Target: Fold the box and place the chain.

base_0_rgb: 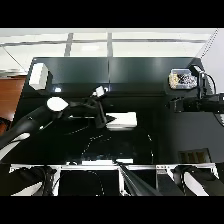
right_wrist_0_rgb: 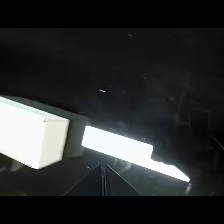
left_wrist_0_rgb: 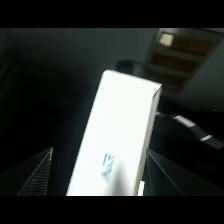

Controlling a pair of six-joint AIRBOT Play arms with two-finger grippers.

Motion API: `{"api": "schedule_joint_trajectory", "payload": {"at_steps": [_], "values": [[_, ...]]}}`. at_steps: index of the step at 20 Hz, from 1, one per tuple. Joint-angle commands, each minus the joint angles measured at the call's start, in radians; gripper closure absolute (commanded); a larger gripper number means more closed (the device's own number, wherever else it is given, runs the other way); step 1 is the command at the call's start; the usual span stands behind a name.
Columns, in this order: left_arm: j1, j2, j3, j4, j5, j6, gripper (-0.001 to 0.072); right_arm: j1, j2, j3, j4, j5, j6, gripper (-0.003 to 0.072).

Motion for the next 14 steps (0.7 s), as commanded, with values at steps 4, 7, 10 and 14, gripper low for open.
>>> {"api": "schedule_joint_trajectory", "payload": {"at_steps": [4, 7, 10, 14], "values": [[-0.080, -0.268, 0.255, 0.219, -0.078, -0.277, -0.0004, -0.009, 0.005, -0.004, 0.027, -0.013, -0.021, 0.0669], [-0.082, -0.286, 0.272, 0.222, -0.106, -0.290, -0.0004, -0.009, 0.005, -0.005, 0.027, -0.011, -0.023, 0.0669], [-0.082, -0.289, 0.272, 0.247, -0.156, -0.289, -0.0004, -0.009, 0.005, -0.004, 0.027, -0.008, -0.025, 0.0669], [-0.082, -0.288, 0.287, 0.254, -0.215, -0.250, -0.0004, -0.009, 0.005, -0.005, 0.027, 0.007, -0.032, 0.0669]]}}
